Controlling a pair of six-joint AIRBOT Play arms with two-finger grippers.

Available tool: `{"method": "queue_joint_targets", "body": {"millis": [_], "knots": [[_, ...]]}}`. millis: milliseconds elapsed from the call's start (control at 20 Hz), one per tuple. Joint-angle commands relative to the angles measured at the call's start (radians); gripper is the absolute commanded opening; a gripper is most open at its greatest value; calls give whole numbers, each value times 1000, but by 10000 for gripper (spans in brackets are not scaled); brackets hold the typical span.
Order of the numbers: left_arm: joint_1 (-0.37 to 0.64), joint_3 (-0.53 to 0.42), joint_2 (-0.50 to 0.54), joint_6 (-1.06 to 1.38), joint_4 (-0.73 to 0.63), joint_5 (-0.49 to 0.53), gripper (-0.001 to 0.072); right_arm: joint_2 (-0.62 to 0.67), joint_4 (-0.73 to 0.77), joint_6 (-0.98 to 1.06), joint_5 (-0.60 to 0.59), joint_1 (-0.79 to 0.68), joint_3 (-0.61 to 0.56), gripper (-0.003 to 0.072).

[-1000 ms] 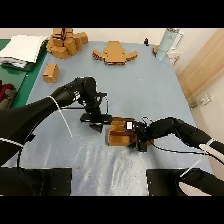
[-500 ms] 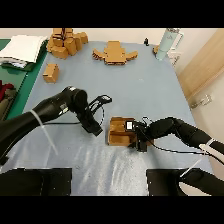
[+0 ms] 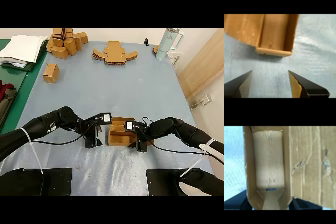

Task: Fold the box.

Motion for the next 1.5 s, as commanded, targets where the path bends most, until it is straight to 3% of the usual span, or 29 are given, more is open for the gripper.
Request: {"method": "queue_joint_targets", "body": {"millis": [0, 200, 550, 800, 1450], "knots": [[19, -44, -50, 351, -196, 68, 706, 0, -6, 0, 0, 0, 0, 568], [13, -44, -92, 351, -249, 127, 706, 0, -7, 0, 0, 0, 0, 569], [-59, -37, -95, 346, -254, 137, 706, 0, -7, 0, 0, 0, 0, 568], [-106, -34, -97, 301, -253, 218, 706, 0, -7, 0, 0, 0, 0, 569], [-115, 0, -141, 286, -205, 100, 704, 0, -7, 0, 0, 0, 0, 569]]}}
